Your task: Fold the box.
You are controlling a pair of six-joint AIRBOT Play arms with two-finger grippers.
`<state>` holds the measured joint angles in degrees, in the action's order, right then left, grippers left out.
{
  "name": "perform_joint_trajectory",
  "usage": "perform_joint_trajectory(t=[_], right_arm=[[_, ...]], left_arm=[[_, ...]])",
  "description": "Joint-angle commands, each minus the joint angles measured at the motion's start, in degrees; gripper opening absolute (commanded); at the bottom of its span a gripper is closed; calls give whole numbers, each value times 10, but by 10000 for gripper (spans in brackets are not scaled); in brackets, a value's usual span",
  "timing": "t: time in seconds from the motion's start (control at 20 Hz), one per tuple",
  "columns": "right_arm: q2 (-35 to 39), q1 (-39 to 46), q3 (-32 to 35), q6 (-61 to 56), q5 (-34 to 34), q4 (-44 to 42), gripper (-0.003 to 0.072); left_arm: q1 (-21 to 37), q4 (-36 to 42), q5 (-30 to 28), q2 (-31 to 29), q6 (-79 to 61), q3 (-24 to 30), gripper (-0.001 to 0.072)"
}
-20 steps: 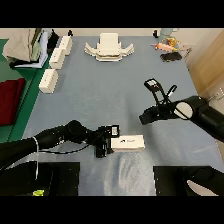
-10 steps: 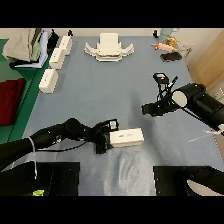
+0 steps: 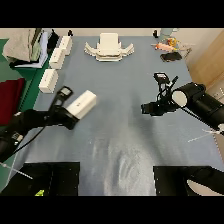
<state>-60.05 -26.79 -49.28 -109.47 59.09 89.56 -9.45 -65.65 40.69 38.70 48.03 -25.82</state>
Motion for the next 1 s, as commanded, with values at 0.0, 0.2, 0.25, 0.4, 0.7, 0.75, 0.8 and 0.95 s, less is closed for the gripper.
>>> perform_joint_trajectory(t=[0.0, 0.2, 0.25, 0.4, 0.7, 0.75, 0.8, 0.95], right_arm=[[0, 0, 0, 0, 0, 0, 6], [0, 0, 0, 0, 0, 0, 6], [0, 0, 0, 0, 0, 0, 6], [0, 0, 0, 0, 0, 0, 6], [0, 0, 0, 0, 0, 0, 6], [0, 0, 0, 0, 0, 0, 6], [0, 0, 0, 0, 0, 0, 6], [0, 0, 0, 0, 0, 0, 6]], left_arm=[[184, -87, 73, -48, 83, -1, 431], [322, -86, 47, -25, 26, -1, 431], [334, -83, 37, -13, 18, -1, 431], [337, -62, -33, 36, 8, -1, 431], [337, -37, -189, 193, 8, -42, 431], [337, -37, -191, 225, 7, -60, 431], [332, -35, -192, 258, 3, -82, 431], [307, -12, -193, 330, -25, -145, 431]])
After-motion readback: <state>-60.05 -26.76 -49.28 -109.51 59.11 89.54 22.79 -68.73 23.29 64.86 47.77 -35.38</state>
